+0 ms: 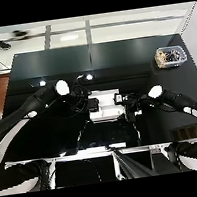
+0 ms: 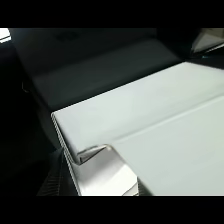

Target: Fold the box and place the chain.

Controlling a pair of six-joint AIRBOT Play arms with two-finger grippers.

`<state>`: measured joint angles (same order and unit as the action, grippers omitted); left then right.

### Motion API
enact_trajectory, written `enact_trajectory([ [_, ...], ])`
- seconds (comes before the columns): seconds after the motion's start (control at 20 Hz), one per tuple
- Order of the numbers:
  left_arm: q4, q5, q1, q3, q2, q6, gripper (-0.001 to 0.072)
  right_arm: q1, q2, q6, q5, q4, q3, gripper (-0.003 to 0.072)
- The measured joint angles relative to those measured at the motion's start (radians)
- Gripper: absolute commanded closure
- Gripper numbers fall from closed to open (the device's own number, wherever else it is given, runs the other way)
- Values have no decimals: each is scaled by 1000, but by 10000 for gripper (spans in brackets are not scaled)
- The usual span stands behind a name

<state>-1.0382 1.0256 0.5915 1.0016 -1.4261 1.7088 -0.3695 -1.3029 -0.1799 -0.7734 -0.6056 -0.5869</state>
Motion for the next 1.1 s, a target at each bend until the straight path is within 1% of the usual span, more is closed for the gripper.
enact_trajectory([
  [0.1, -40, -15, 25, 0, 0, 46, 209, 0, 0, 0, 0, 0, 0, 208],
  [0.3, -163, -18, 69, 1, -4, 169, 209, 0, 0, 0, 0, 0, 0, 208],
  [0.55, -238, 75, 95, 28, -36, 264, 209, 0, 0, 0, 0, 0, 0, 208],
  [0.75, -267, 134, 127, 81, -87, 301, 209, 0, 0, 0, 0, 0, 0, 208],
  [0.85, -286, 137, 149, 103, -104, 312, 209, 0, 0, 0, 0, 0, 0, 208],
  [1.05, -347, 112, 172, 119, -127, 373, 209, 0, 0, 0, 0, 0, 0, 207],
  [1.1, -357, 113, 174, 121, -130, 385, 222, 0, 0, 0, 0, 0, 0, 208],
])
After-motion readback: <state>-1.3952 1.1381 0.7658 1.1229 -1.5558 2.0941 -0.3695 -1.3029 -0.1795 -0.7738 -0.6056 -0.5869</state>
